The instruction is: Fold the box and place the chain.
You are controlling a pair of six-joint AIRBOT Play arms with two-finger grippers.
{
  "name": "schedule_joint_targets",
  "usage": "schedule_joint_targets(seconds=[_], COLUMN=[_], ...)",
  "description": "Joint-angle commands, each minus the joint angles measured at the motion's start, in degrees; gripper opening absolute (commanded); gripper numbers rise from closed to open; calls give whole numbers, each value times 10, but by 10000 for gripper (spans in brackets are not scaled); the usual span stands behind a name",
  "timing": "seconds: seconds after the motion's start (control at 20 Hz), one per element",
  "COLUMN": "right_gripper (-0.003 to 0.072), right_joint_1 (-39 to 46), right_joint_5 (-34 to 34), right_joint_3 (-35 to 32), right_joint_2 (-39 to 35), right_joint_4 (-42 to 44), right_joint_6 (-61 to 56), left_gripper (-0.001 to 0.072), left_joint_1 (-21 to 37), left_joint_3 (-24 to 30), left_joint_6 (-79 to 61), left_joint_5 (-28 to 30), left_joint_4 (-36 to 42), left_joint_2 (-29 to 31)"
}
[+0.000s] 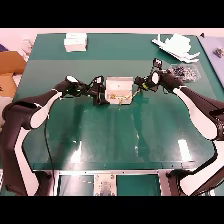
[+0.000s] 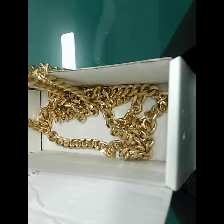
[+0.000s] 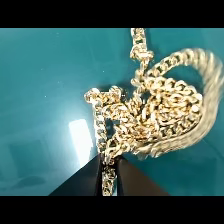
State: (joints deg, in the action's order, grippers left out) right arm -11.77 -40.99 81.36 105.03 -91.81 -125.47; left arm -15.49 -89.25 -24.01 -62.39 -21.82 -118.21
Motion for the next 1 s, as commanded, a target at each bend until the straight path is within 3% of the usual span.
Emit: schedule_joint_targets(seconds=[0.0, 0.2, 0.35, 0.55, 0.95], right_gripper=[15, 12, 11, 11, 10], right_joint_1=[0, 0, -1, -8, -40], right_joint_5=[-10, -12, -54, -97, -101], right_joint_3=[0, 1, 20, 47, 49], right_joint_2=[3, -1, -25, -98, -248], right_joint_4=[-2, -2, -2, -2, -8], right_joint_6=[2, 16, 36, 77, 121], left_gripper=[362, 362, 362, 362, 362], left_joint_1=[1, 1, 1, 1, 1], left_joint_3=[0, 0, 0, 0, 0], left_joint_6=[0, 0, 0, 0, 0], left_joint_5=[0, 0, 0, 0, 0], left_joint_4=[0, 0, 0, 0, 0], left_joint_2=[0, 0, 0, 0, 0])
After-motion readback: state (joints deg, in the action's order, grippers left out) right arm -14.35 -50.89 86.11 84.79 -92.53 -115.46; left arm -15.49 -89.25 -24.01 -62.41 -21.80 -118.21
